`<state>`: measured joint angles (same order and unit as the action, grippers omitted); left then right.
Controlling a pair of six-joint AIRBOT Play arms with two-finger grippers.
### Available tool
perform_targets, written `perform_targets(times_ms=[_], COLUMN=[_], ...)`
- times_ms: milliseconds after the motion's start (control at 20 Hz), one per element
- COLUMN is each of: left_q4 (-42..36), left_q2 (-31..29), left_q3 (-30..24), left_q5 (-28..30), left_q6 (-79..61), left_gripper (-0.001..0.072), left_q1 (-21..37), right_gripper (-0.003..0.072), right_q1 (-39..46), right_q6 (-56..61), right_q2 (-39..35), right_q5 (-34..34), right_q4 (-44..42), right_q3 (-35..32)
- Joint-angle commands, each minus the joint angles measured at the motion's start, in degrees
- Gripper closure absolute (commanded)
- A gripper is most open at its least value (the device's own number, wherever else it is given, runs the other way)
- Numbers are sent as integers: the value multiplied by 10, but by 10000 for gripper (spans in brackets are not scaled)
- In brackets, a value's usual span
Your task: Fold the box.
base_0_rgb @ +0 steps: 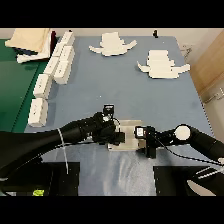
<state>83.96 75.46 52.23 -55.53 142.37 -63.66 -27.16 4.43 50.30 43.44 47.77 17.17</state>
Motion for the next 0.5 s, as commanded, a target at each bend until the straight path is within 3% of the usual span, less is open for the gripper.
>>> perform_targets(times_ms=[0, 50, 100, 150, 450], left_q4=[1, 2, 3, 4, 18], left_q2=[24, 24, 24, 24, 24], left_q3=[16, 16, 16, 16, 19], left_q5=[-25, -30, -30, -31, -31], left_q6=[9, 11, 14, 17, 23], left_gripper=[416, 571, 588, 691, 691], left_q1=[0, 0, 0, 0, -14], right_gripper=[184, 184, 184, 184, 184], right_q1=[0, -1, -1, 0, -1], right_q6=[0, 0, 0, 0, 0], right_q2=[0, 0, 0, 0, 0], right_q5=[0, 0, 0, 0, 0], right_q4=[0, 0, 0, 0, 0], right_q3=[0, 0, 0, 0, 0])
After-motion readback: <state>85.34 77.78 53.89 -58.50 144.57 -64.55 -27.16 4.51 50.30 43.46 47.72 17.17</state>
